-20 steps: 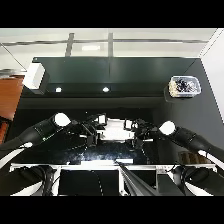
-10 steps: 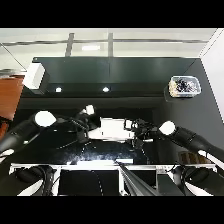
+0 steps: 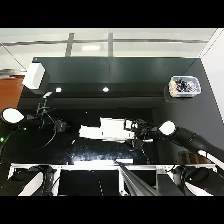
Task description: Fold the box and place the chain.
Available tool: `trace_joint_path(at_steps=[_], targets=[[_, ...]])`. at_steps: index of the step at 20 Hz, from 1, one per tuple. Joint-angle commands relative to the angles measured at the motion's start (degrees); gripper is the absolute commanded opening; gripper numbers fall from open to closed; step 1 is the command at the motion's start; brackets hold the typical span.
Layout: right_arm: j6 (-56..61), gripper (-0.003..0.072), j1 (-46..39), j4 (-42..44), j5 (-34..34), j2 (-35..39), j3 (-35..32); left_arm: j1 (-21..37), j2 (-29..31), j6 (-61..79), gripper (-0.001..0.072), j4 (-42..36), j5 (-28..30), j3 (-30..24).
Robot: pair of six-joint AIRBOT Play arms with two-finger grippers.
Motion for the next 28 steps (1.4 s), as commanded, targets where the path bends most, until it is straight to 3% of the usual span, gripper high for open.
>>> trace_joint_path(at_steps=[1, 4, 7, 10, 12, 15, 16, 18, 19, 28], targets=[[0.0, 0.0411, 0.07, 0.0, 0.0, 0.02, 0.0, 6.23, -4.7, -12.94, 0.0032, -6.23, 1.38, -3.26], [0.02, 0.0411, 0.07, 0.0, 0.0, 0.02, 0.0, 3.69, -11.23, -11.96, 0.0031, -6.64, 1.51, -3.8], [0.02, 0.0411, 0.07, 0.0, 0.0, 0.02, 0.0, -1.42, -16.02, -4.37, 0.0031, -13.03, 2.89, -3.78], [0.0, 0.0411, 0.07, -0.02, 0.0, 0.02, 0.0, -6.75, -18.25, 0.7, 0.0031, -19.93, 5.68, -3.72], [0.02, 0.0411, 0.07, 0.0, 0.0, 0.02, 0.0, -9.79, -18.56, 1.27, 0.0032, -19.87, 8.35, -3.65], [0.0, 0.0411, 0.07, -0.02, 0.0, 0.02, 0.0, -12.17, -18.56, 3.43, 0.0036, -19.87, 5.95, -2.54], [0.0, 0.0411, 0.07, -0.02, 0.0, 0.02, 0.0, -12.5, -18.56, 3.43, 0.0114, -19.87, 4.7, -1.99], [0.0, 0.0411, 0.07, -0.02, 0.0, 0.02, 0.0, -12.39, -18.53, 3.52, 0.0521, -19.76, 2.78, -0.68], [0.02, 0.0411, 0.07, 0.0, 0.0, 0.02, 0.0, -12.22, -18.53, 3.58, 0.0686, -19.52, 1.64, 0.37], [0.02, 0.0411, 0.07, 0.0, 0.02, 0.02, 0.0, -13.79, -18.47, 3.08, 0.0704, -18.56, -5.44, 7.54]])
